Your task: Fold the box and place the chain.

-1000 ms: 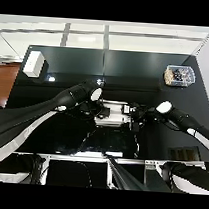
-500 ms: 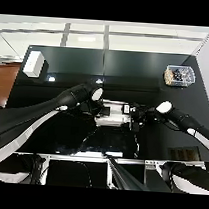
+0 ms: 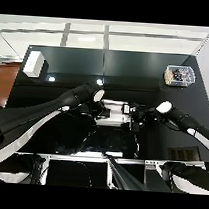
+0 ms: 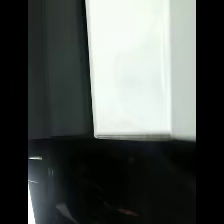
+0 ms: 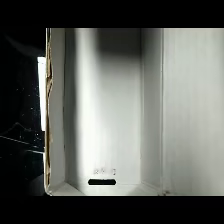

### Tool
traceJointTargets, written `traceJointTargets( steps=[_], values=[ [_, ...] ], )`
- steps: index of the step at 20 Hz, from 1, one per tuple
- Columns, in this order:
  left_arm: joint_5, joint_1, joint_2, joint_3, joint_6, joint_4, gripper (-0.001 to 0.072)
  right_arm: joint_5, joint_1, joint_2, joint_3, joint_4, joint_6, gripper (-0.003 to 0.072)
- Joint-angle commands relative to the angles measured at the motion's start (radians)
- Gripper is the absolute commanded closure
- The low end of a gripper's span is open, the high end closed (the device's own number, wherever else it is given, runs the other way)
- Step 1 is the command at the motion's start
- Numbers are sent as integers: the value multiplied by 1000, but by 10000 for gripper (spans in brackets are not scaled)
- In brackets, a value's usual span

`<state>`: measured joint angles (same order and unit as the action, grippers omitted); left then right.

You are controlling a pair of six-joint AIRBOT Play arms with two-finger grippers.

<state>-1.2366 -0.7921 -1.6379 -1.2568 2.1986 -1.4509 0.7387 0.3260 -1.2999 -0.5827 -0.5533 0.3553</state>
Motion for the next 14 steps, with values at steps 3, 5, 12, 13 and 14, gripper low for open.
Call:
traceJointTargets(
  steps=[3,5,12,13,14],
  values=[
    [27,1,-2,-1,-10,-3,686,2,0,0,0,-1,3,279],
    [23,1,-2,-1,-10,1,686,0,0,0,0,-1,-29,277],
    [24,1,3,-1,-10,5,685,30,-2,130,-2,-148,-248,-25],
    [24,1,4,-2,-10,5,685,48,-2,167,-2,-185,-270,-26],
    [23,1,4,-2,-10,5,685,58,-2,191,-2,-221,-274,-25]
  ],
)
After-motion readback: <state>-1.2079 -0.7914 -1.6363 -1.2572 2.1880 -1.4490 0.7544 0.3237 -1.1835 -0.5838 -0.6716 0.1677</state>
